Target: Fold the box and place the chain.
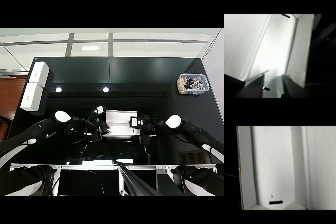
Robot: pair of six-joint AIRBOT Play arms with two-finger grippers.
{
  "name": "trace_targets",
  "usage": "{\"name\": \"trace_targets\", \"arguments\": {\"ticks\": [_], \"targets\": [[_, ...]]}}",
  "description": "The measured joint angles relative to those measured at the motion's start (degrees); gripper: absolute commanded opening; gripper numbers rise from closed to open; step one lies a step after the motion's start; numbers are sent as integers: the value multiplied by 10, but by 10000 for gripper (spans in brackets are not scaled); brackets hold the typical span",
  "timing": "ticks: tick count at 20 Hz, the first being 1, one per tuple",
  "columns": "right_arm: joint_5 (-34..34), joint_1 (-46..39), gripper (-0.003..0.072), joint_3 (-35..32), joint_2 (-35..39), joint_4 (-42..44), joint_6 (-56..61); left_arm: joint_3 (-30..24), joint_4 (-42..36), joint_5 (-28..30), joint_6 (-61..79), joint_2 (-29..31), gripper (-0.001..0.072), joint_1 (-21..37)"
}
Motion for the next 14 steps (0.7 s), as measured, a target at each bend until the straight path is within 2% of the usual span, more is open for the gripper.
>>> {"name": "trace_targets", "arguments": {"ticks": [1,3,5,9,14], "targets": [[0,0,192,0,0,0,0,0,-1,5,0,0,226,-3],[0,0,192,0,0,0,0,0,-1,11,2,-1,222,-6],[0,0,191,0,0,0,0,0,-1,15,2,-1,31,-8],[0,0,191,0,0,0,0,13,69,5,-64,30,28,18],[0,0,192,0,0,0,0,27,317,-42,-301,135,28,129]]}}
